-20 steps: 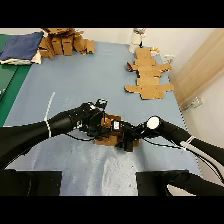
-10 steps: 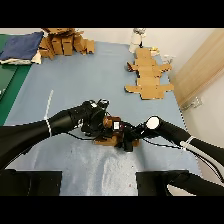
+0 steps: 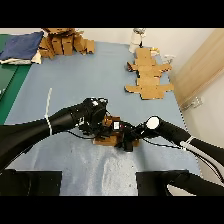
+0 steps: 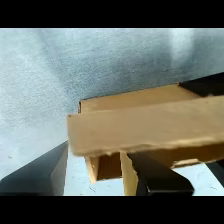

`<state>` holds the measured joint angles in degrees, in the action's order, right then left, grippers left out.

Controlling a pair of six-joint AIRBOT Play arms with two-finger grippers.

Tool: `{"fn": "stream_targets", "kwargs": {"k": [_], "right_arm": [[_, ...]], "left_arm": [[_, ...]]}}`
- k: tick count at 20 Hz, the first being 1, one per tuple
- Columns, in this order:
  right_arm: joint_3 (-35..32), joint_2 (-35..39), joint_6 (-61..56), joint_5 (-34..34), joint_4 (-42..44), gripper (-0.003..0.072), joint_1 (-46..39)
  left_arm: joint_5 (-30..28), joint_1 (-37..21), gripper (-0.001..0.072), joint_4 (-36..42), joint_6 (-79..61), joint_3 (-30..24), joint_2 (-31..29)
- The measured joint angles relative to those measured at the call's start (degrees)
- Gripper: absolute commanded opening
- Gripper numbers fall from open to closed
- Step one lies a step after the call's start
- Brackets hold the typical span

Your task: Fold the box.

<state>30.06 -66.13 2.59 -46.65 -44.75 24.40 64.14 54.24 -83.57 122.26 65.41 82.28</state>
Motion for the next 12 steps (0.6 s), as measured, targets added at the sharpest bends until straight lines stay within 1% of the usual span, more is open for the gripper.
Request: {"fn": "stream_targets", "kwargs": {"k": [2, 3, 4, 9, 10, 11, 12], "right_arm": [[0.00, 0.00, 0.00, 0.00, 0.00, 0.0489, 0.00], [0.00, 0.00, 0.00, -0.02, 0.00, 0.0490, 0.00], [0.00, 0.00, 0.00, -0.02, 0.00, 0.0490, 0.00], [0.00, 0.00, 0.00, -0.02, 0.00, 0.0490, 0.00], [0.00, 0.00, 0.00, -0.02, 0.00, 0.0489, 0.00], [0.00, 0.00, 0.00, -0.02, 0.00, 0.0490, 0.00], [0.00, 0.00, -0.37, -0.02, 0.15, 0.0489, 0.00]], "left_arm": [[0.13, 0.00, 0.0461, -0.37, 0.17, 0.00, 0.98], [0.24, 0.00, 0.0348, -0.55, 0.33, 0.04, 1.49], [0.24, 0.00, 0.0287, -0.55, 0.35, 0.04, 1.90], [0.00, 0.00, 0.0282, -0.79, 0.57, 0.04, 2.82], [-0.09, 0.00, 0.0106, -0.76, 0.61, 0.04, 2.93], [-0.22, 0.00, 0.0042, -0.83, 0.72, 0.04, 2.99], [-0.20, 0.00, 0.0042, -0.90, 1.09, 0.04, 2.99]]}}
